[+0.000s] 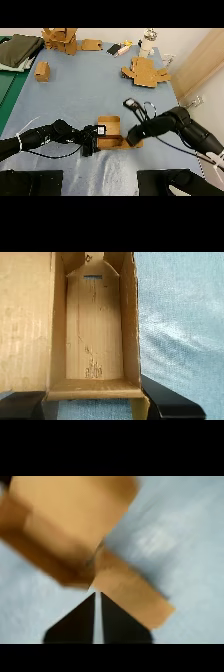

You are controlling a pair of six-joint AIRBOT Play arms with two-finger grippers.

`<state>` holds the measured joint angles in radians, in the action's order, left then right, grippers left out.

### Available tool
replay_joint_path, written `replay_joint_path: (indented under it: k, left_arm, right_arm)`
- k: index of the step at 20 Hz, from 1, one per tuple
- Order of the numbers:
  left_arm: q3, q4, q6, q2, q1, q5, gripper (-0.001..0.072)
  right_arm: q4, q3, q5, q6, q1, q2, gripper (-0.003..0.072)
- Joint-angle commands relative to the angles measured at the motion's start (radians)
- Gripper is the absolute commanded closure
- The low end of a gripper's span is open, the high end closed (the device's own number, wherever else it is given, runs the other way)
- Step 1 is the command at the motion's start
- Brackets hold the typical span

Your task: Fold the box.

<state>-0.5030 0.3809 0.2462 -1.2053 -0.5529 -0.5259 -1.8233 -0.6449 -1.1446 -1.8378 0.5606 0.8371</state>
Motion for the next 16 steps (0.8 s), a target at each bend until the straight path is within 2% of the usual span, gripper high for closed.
replay_joint_path:
  k: [1,5,7,11,12,13,16]
  left_arm:
    - [-0.001,0.000,0.000,0.000,-0.001,0.000,0.0359]
    - [-0.001,0.000,0.000,0.000,0.000,0.000,0.0359]
    - [-0.001,0.000,0.000,0.000,-0.001,-0.002,0.0359]
    - [-0.001,0.000,0.000,0.000,-0.002,-0.001,0.0359]
    - [-0.001,0.000,0.000,0.000,-0.002,-0.001,0.0359]
    - [-0.001,0.000,0.000,0.000,-0.002,-0.001,0.0359]
    - [-0.001,0.000,0.000,0.000,-0.002,-0.001,0.0359]
  right_arm:
    - [-0.006,0.137,-0.058,-0.238,0.034,-0.056,0.0234]
    - [0.009,0.146,0.203,-0.352,0.034,-0.037,0.0233]
    - [0.004,0.144,0.282,-0.454,0.034,-0.017,0.0234]
    - [-0.011,0.143,0.307,-0.642,0.034,0.005,0.0236]
    - [-0.011,0.143,0.315,-0.669,0.034,0.005,0.0273]
    - [-0.016,0.143,0.323,-0.686,0.034,0.005,0.0345]
    - [-0.122,0.143,0.325,-0.755,0.034,0.005,0.0360]
